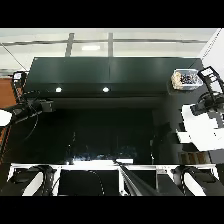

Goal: Fold the box and place the chain.

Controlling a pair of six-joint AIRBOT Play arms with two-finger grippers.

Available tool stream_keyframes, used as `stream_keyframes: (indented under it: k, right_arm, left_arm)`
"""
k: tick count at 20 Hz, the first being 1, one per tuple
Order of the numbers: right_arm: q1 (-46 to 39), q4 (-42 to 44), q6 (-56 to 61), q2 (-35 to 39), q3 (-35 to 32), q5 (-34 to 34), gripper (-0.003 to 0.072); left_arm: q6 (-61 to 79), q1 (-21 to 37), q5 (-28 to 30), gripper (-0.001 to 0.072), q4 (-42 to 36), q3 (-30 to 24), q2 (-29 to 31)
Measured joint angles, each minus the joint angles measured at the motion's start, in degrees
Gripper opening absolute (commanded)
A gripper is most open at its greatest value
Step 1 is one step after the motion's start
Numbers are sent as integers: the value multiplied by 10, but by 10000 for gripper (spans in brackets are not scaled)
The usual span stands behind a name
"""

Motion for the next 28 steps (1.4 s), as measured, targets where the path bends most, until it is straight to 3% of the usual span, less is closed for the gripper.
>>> stream_keyframes:
  k: [4,8,9,10,11,12,13,16,19,22,25,28]
  right_arm:
    - [0,31,-1,0,0,-51,15]
    - [0,147,0,0,0,-123,14]
    - [0,169,1,0,0,-145,15]
    - [0,195,1,0,0,-168,15]
    - [0,217,1,-1,0,-188,78]
    - [0,236,1,-5,-1,-210,549]
    - [-1,245,1,-14,-3,-226,717]
    - [-9,247,24,-65,-3,-226,715]
    - [-66,107,177,-104,37,-191,714]
    - [-192,12,281,-132,88,-156,712]
    - [-329,65,297,-181,144,-126,712]
    - [-414,129,252,-244,213,-80,713]
  left_arm:
    - [0,0,16,29,0,0,0]
    - [0,0,28,34,0,0,-5]
    - [0,0,35,189,-3,0,-9]
    - [0,0,41,594,-5,0,-14]
    - [0,-1,46,710,-7,0,-20]
    - [-1,-2,52,710,-9,0,-27]
    - [1,-2,54,710,-8,1,-34]
    - [5,-3,50,710,3,9,-48]
    - [3,-1,-1,710,36,28,-53]
    - [-7,1,-39,710,57,38,-55]
    - [-11,1,-56,710,65,42,-56]
    - [-13,1,-58,710,68,43,-56]
